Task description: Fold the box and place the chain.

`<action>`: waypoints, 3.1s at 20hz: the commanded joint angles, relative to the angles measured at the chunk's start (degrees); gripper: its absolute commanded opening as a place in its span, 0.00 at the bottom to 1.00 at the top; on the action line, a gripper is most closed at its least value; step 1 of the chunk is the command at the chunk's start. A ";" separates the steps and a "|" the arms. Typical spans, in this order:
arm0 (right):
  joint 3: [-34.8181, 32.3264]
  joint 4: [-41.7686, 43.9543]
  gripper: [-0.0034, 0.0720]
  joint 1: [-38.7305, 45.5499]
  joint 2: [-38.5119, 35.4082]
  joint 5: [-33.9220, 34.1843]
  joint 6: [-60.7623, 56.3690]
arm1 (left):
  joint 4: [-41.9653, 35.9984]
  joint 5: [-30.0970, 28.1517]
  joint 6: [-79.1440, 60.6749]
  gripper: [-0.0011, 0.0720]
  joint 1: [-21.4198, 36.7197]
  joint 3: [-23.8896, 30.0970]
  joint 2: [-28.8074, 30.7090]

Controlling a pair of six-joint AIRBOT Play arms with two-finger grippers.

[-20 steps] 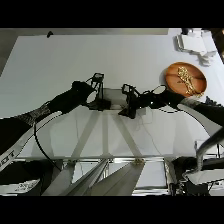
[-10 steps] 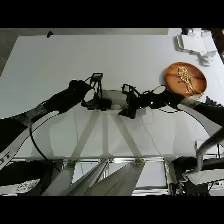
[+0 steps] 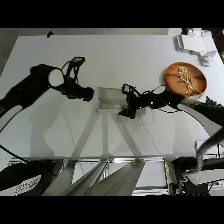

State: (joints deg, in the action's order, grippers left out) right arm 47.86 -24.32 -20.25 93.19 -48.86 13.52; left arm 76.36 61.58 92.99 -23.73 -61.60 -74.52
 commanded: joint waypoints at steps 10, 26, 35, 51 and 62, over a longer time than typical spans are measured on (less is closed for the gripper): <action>-0.02 -0.02 0.58 -0.02 -0.04 -0.02 0.02 | -35.93 6.03 -101.50 0.98 15.06 0.09 -14.34; -0.02 -0.02 0.58 -0.02 -0.04 -0.02 0.02 | -41.62 11.02 -121.74 0.99 14.69 0.09 -23.52; -0.02 -0.02 0.58 -0.02 -0.04 -0.02 0.02 | -44.06 9.62 -121.04 0.99 13.07 0.09 -24.50; -0.02 -0.02 0.58 -0.02 -0.04 -0.02 0.02 | -38.23 8.41 -119.95 0.98 13.31 0.09 -25.20; -0.02 -0.02 0.58 -0.02 -0.04 -0.02 0.02 | -44.81 10.64 -116.06 0.99 13.27 0.11 -24.57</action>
State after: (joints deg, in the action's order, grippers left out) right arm 47.86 -24.25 -20.23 93.17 -48.82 13.50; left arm 35.59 71.90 -24.12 -10.44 -61.47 -99.15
